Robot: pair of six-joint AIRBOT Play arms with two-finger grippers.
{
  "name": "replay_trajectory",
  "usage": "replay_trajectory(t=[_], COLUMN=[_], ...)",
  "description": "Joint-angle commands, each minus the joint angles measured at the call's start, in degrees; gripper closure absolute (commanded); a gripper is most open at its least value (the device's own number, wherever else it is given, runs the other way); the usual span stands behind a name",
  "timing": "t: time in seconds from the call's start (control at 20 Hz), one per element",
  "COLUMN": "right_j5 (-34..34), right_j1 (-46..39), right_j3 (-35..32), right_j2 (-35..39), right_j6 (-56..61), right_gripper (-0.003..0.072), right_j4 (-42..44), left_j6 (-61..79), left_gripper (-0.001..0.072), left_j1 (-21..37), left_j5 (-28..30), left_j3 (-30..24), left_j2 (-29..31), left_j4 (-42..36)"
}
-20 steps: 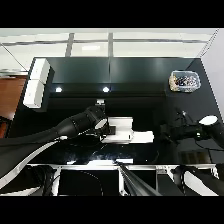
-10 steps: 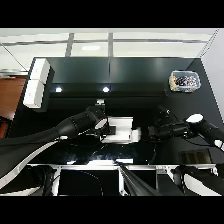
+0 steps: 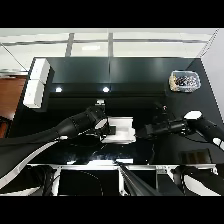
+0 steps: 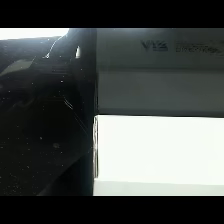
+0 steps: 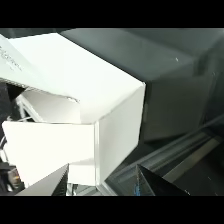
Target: Fold the box and place the chain.
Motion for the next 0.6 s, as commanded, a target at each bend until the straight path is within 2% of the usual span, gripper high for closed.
replay_trajectory(t=[0.0, 0.25, 0.35, 0.4, 0.55], right_j5=[-6.4, -15.5, -17.6, -18.3, -19.1], right_j1=[7.2, 18.6, 22.6, 24.7, 30.5], right_j3=[2.8, 10.1, 11.9, 12.9, 16.2], right_j2=[0.0, 0.0, 0.0, 0.0, 0.0], right_j6=[5.6, 25.7, 32.7, 37.3, 48.6], right_gripper=[0.0181, 0.0183, 0.0196, 0.0244, 0.0244], right_j4=[-1.2, -18.1, -23.1, -26.0, -35.7], left_j6=[0.1, 0.1, 0.1, 0.1, 0.1], left_gripper=[0.0681, 0.0681, 0.0681, 0.0681, 0.0682], left_j1=[0.0, 0.0, 0.0, 0.0, 0.0], left_j5=[0.0, 0.0, 0.0, 0.0, 0.0], left_j3=[0.0, 0.0, 0.0, 0.0, 0.0], left_j2=[0.0, 0.0, 0.0, 0.0, 0.0], left_j4=[0.0, 0.0, 0.1, 0.0, 0.0])
